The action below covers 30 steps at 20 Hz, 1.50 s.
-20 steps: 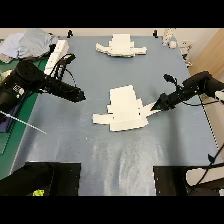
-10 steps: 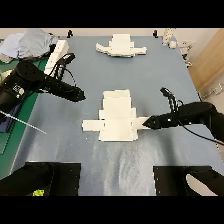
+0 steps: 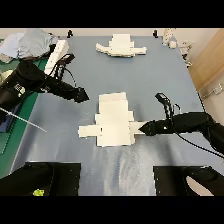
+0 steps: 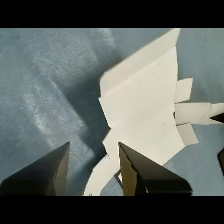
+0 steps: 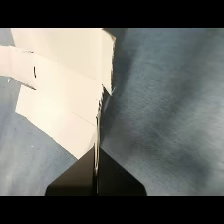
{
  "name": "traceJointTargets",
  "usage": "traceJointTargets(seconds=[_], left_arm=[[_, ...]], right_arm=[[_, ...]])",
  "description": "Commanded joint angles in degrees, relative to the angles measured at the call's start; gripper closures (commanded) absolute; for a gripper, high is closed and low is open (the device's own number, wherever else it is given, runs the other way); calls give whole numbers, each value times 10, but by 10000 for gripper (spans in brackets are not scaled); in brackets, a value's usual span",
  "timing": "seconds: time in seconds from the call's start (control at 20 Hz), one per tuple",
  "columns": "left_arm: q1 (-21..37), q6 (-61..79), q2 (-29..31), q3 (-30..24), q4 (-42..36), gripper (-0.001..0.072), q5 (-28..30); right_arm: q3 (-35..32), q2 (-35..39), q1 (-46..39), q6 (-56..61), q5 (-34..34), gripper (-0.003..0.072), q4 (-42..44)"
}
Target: Fold the box.
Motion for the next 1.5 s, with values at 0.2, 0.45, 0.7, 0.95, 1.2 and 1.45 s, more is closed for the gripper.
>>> traceJointTargets(seconds=[0.2,0.45,0.7,0.95,1.2,1.45], left_arm=[[22,67,-115,0,-107,266,-19],[22,126,-207,0,-186,266,-59],[22,162,-227,0,-236,266,-59],[21,162,-227,0,-235,266,-69],[18,191,-228,0,-250,267,-68],[-12,210,-252,0,-255,268,-97]], right_arm=[[-2,2,27,40,11,682,-32],[-2,2,26,90,17,682,-90],[-27,2,27,65,101,683,-101],[-73,2,27,12,145,682,-16],[-77,2,27,12,135,682,-13],[-77,2,27,12,135,682,-13]])
